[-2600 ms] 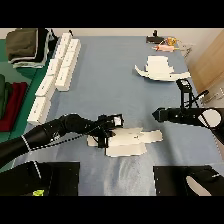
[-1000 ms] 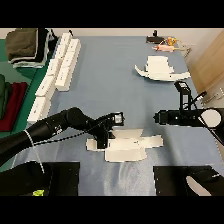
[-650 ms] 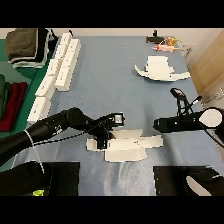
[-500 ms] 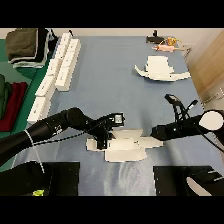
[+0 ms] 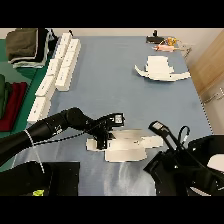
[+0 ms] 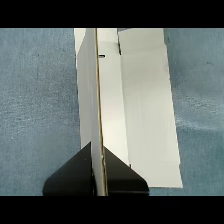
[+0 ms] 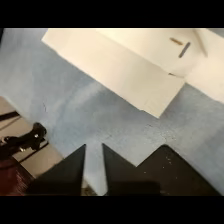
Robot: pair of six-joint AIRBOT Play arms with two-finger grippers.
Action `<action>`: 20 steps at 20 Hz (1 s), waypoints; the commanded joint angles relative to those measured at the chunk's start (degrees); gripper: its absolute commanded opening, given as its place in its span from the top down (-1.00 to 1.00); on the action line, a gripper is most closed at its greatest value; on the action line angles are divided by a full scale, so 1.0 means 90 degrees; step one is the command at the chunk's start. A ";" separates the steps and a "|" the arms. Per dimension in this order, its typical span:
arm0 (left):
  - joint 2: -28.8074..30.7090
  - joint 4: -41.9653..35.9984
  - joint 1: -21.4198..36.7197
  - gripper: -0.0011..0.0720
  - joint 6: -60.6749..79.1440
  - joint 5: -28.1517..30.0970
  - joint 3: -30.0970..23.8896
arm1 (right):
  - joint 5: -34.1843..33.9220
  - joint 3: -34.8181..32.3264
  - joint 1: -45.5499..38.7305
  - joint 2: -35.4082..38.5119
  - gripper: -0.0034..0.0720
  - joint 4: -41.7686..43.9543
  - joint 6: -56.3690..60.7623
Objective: Fold the box.
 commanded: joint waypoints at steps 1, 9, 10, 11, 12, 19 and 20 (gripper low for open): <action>-0.0005 0.0002 -0.0002 0.93 0.0002 0.0002 0.0000 | -0.0746 -0.0034 0.1457 -0.0228 -0.82 -0.1581 -0.0862; -0.0005 0.0002 -0.0007 0.93 0.0002 0.0000 0.0000 | -0.2198 -0.0039 0.1800 -0.2739 -0.97 -0.2980 -0.2385; -0.0005 0.0002 -0.0007 0.93 0.0002 0.0002 0.0000 | -0.2195 -0.0039 0.1800 -0.2924 -0.97 -0.2929 -0.2385; -0.0005 0.0002 -0.0007 0.93 0.0002 0.0002 0.0000 | -0.2195 -0.0039 0.1800 -0.3038 -0.97 -0.2883 -0.2385; -0.0005 0.0002 -0.0007 0.93 0.0002 0.0002 0.0000 | -0.2198 -0.0039 0.1800 -0.3096 -0.97 -0.2863 -0.2380; -0.0005 0.0002 -0.0007 0.93 0.0002 0.0002 0.0000 | -0.2450 0.0015 0.1797 -0.3079 -0.96 -0.4216 -0.0214; -0.0005 0.0002 -0.0007 0.93 0.0002 0.0002 0.0000 | -0.2331 0.0056 0.1797 -0.3050 -0.96 -0.4306 0.0136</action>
